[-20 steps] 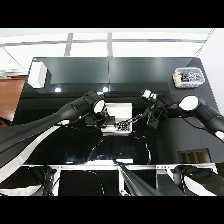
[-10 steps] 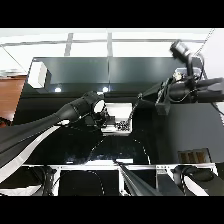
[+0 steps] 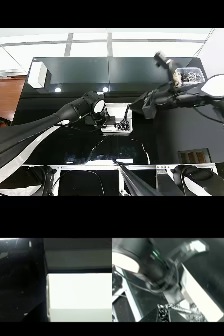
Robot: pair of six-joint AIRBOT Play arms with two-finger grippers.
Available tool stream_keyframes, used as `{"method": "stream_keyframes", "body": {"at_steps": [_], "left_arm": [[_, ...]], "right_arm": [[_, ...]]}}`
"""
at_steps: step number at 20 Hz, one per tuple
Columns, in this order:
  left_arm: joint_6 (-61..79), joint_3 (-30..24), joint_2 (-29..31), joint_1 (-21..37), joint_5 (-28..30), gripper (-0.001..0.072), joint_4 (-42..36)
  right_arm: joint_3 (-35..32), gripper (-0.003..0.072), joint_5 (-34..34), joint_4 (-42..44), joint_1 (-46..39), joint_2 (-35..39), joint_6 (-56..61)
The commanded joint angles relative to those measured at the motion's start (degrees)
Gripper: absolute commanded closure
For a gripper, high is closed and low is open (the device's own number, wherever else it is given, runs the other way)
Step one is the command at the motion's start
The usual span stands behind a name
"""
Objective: Fold the box and place the chain.
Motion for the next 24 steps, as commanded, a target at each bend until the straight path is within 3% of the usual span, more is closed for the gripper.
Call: {"method": "stream_keyframes", "body": {"at_steps": [1,2,4,8,11,16,17,18,19,20,24], "left_arm": [[0.0,-0.02,0.0,0.02,0.0,0.0681,0.02],[0.0,-0.02,0.0,0.02,0.02,0.0681,0.02],[0.0,-0.02,0.0,0.04,0.02,0.0681,0.02],[0.0,-0.02,0.0,0.02,-0.04,0.0681,0.0],[0.0,-0.02,0.0,0.02,-0.59,0.0681,-0.46],[-0.83,0.04,0.02,0.04,-1.6,0.0678,-1.66],[-2.21,0.22,0.02,0.02,-2.23,0.0616,-1.38],[-2.99,0.66,0.11,-0.11,-2.82,0.0429,-1.2],[-3.65,1.51,0.44,-0.17,-3.19,0.0287,-0.9],[-3.61,2.51,1.2,-0.46,-3.04,0.0225,0.04],[-0.15,4.11,9.57,-1.84,-2.25,0.0207,7.91]], "right_arm": [[-4.74,0.0532,-2.4,-1.49,1.36,-4.24,0.94],[-4.87,0.0318,-2.34,-2.32,1.33,-4.7,0.94],[-3.78,0.0309,-0.9,-5.75,-0.61,-4.31,0.96],[-0.61,0.0309,5.68,-16.31,-12.92,-0.11,1.84],[-0.61,0.0309,8.98,-16.09,-20.65,1.29,2.03],[-0.63,0.0309,9.64,-14.88,-21.73,1.29,1.99],[-0.63,0.0309,9.57,-14.86,-21.73,1.29,1.99],[-0.63,0.0309,9.6,-14.88,-21.73,1.29,2.01],[-0.63,0.0309,9.6,-14.82,-21.73,1.29,2.01],[-0.63,0.0309,9.6,-14.86,-21.73,1.29,2.01],[-0.63,0.0309,9.35,-14.86,-21.73,1.29,2.01]]}}
